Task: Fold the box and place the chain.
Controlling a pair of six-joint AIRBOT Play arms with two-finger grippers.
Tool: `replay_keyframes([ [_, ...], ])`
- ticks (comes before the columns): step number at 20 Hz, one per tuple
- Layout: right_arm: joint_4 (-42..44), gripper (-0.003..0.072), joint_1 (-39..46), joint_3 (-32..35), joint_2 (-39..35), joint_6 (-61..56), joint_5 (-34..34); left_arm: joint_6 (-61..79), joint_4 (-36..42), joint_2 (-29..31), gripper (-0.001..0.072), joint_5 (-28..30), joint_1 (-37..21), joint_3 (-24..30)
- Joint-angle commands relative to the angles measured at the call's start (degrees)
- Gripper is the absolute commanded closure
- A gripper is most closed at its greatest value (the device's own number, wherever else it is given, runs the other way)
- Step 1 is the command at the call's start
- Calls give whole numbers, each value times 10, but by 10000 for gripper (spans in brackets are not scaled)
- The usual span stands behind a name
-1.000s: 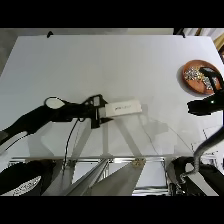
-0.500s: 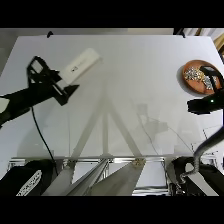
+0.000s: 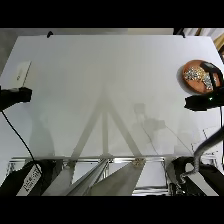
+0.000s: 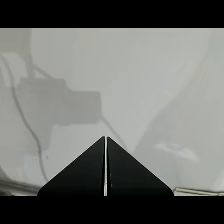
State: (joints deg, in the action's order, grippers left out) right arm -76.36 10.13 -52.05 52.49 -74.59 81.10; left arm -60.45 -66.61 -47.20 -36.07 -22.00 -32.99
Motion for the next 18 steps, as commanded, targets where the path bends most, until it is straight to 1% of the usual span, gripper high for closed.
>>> replay_keyframes([
  [1, 14, 672, 0, -1, 0, 2, -17, -69, -41, -53, 706, -26, -42, 3],
  [3, 16, 672, 0, -1, 0, 2, -20, -69, -49, -88, 706, -47, -41, 3],
  [6, 18, 672, 0, -1, 0, 2, -21, -69, -50, -125, 706, -57, -41, 3],
  [15, 19, 672, 0, -1, 0, 1, -16, -71, -51, -158, 696, -79, -41, 3],
  [16, 19, 672, 0, -1, 0, 1, -14, -71, -54, -162, 656, -87, -41, 3],
  [17, 19, 672, 0, -1, 0, 1, -11, -71, -58, -164, 506, -95, -41, 3],
  [18, 19, 672, 0, -1, 0, 1, -10, -71, -62, -165, 319, -99, -41, 3],
])
